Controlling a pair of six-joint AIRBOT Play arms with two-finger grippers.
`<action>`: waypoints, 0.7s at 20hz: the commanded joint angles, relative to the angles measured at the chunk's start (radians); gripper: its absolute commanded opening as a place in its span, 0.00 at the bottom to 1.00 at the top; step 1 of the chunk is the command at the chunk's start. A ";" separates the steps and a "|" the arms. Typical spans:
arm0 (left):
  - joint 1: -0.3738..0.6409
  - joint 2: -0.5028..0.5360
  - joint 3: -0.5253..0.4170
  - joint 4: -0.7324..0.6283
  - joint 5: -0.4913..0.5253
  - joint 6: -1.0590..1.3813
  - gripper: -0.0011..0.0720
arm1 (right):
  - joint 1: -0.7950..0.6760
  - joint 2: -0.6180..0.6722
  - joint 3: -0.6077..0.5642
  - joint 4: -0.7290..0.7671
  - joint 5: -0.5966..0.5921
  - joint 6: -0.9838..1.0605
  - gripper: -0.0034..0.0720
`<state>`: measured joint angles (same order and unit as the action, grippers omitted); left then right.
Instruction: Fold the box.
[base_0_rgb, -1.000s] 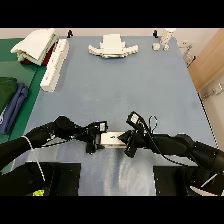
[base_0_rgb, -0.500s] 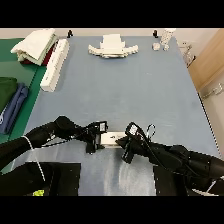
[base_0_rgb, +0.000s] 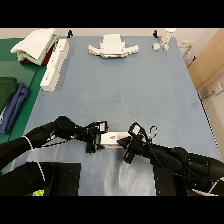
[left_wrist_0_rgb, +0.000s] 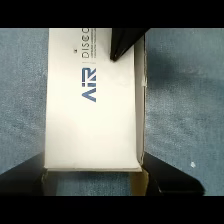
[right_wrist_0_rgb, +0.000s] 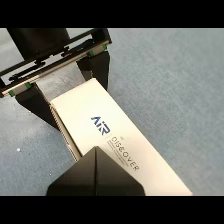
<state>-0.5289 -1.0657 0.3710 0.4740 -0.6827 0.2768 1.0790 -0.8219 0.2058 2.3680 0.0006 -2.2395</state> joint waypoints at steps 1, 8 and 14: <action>0.000 -0.001 0.001 0.000 0.000 -0.001 0.66 | 0.001 -0.002 -0.014 -0.001 -0.009 0.023 0.05; 0.000 -0.001 0.001 0.000 0.000 -0.001 0.67 | 0.001 -0.022 -0.023 -0.001 -0.012 0.042 0.05; 0.000 -0.001 0.001 0.000 0.000 -0.001 0.67 | 0.001 0.024 -0.018 -0.004 -0.008 0.043 0.05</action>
<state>-0.5304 -1.0657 0.3710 0.4744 -0.6827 0.2768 1.0790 -0.8223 0.1852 2.3672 -0.0093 -2.1986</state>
